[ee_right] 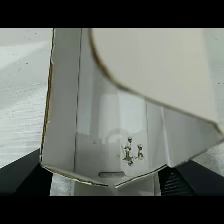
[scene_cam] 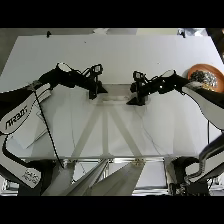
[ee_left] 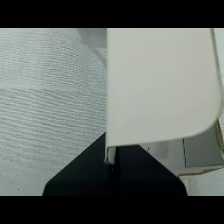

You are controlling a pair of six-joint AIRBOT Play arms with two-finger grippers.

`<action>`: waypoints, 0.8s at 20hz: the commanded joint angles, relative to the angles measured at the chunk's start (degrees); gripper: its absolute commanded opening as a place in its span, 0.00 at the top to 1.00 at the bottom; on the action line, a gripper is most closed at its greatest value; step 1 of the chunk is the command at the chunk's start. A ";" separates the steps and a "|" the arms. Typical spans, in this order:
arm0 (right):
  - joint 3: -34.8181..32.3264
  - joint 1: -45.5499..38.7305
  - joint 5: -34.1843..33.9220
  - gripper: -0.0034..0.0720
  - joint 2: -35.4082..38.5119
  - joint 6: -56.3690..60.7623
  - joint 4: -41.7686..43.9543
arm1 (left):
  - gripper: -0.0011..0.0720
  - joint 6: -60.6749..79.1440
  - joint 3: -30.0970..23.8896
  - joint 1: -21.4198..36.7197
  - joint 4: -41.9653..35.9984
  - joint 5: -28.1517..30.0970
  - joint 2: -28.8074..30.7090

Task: Fold the box and place the chain.

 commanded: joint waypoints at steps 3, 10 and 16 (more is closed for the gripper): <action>0.07 0.13 -0.22 0.04 0.00 0.13 -0.07 | 0.97 0.00 0.02 -0.02 0.00 0.00 -0.02; 0.07 0.13 -0.20 0.04 0.00 0.15 -0.07 | 0.97 0.00 0.02 -0.02 0.00 0.00 -0.02; 0.07 0.13 -0.20 0.24 0.00 0.15 -0.04 | 0.97 0.00 0.02 -0.02 0.00 0.00 -0.02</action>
